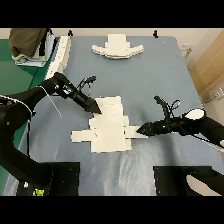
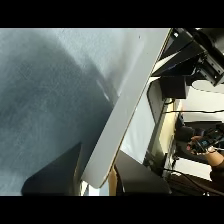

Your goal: Fold the box.

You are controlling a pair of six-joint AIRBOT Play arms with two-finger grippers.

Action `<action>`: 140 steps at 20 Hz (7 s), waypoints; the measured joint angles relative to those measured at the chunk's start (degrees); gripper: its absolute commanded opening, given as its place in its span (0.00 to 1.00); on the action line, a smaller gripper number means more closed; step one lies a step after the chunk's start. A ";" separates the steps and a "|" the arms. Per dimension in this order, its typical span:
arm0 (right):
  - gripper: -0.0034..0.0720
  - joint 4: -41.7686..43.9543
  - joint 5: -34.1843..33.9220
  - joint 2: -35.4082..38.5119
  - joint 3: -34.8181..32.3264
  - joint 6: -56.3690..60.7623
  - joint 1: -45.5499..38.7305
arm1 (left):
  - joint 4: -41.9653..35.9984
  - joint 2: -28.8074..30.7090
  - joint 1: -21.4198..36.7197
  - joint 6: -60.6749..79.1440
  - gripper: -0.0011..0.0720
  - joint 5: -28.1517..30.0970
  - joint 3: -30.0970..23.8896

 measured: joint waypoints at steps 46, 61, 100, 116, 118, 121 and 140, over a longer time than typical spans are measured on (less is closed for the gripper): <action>0.23 -15.58 -8.00 1.14 22.73 22.56 -2.25 | -10.75 24.00 -20.65 56.15 0.03 39.93 -27.21; 0.23 -15.61 -8.28 1.14 22.73 22.56 -2.19 | -9.84 28.92 -19.91 53.53 0.03 35.85 -27.39; 0.05 -38.40 19.19 20.79 15.50 52.70 17.42 | -8.57 28.98 -24.17 46.93 0.03 36.59 -32.30; 0.83 -66.66 -10.34 15.69 -2.62 32.41 61.94 | -8.57 28.98 -24.17 46.93 0.03 36.57 -32.30; 0.81 -68.57 -12.57 13.90 -2.78 32.41 62.36 | -8.57 28.98 -24.17 46.93 0.03 36.57 -32.30; 0.81 -72.83 -14.36 12.83 -2.75 36.22 62.64 | -8.59 28.98 -24.17 46.93 0.03 36.57 -32.30; 1.00 -86.05 -5.33 21.38 -1.66 63.32 62.14 | -8.61 28.98 -24.22 46.93 0.03 36.61 -32.30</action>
